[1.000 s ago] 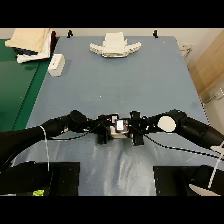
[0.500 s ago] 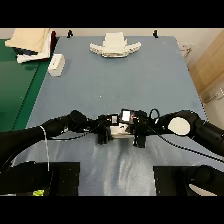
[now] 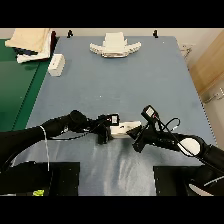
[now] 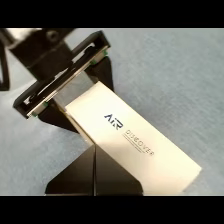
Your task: Fold the box.
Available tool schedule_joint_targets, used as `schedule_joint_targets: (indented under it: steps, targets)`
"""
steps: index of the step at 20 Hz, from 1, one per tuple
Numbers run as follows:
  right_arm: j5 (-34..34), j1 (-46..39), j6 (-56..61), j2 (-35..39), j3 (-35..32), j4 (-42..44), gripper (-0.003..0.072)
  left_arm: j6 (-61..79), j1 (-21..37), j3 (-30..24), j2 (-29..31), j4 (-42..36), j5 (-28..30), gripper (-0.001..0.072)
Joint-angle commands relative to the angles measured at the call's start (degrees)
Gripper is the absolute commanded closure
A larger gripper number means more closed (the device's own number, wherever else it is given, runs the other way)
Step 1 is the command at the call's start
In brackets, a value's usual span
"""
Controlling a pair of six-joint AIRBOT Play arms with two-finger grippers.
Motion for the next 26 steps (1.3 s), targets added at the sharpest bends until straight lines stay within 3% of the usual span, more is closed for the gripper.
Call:
schedule_joint_targets:
  steps: [1,16,26]
  targets:
    - [-7.15,0.04,0.76,1.73,-3.67,4.31,0.0683,0.00,0.04,0.02,0.00,0.02,0.02,0.0182]
    - [-6.34,1.49,0.76,-5.79,-4.92,5.51,0.0683,-0.02,0.04,0.02,-0.02,0.00,0.02,0.0182]
    - [-6.25,1.46,0.76,-5.25,-5.01,5.95,0.0683,0.00,0.04,0.02,0.00,0.00,0.02,0.0182]
